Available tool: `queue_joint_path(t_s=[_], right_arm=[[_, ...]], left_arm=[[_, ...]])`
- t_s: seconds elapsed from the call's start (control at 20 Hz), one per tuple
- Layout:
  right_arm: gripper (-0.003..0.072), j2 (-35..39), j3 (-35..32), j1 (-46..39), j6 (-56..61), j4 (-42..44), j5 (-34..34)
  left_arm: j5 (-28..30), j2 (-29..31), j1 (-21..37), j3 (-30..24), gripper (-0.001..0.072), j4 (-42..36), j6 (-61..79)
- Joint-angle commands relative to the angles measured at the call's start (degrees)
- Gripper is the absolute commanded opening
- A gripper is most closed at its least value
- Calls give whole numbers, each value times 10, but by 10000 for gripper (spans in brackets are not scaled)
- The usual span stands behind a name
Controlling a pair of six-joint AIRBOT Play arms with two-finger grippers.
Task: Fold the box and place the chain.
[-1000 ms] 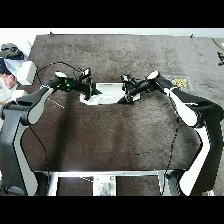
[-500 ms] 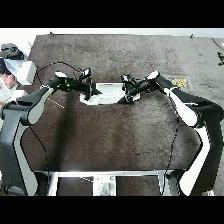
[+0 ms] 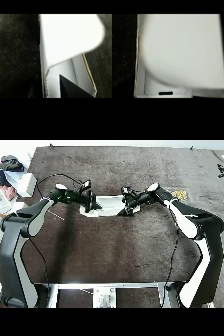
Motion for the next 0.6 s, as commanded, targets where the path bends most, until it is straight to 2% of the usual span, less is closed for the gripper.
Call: queue_joint_path(t_s=[0.0, 0.3, 0.55], right_arm=[[531, 0, 0, 0, 0, 0, 0], [532, 0, 0, 0, 0, 0, 0], [531, 0, 0, 0, 0, 0, 0]], left_arm=[[-2, 2, 1, 0, 305, -17, -2], [-19, 32, 30, 2, 307, -2, -37], [-69, 58, 76, 10, 308, 6, -82]])
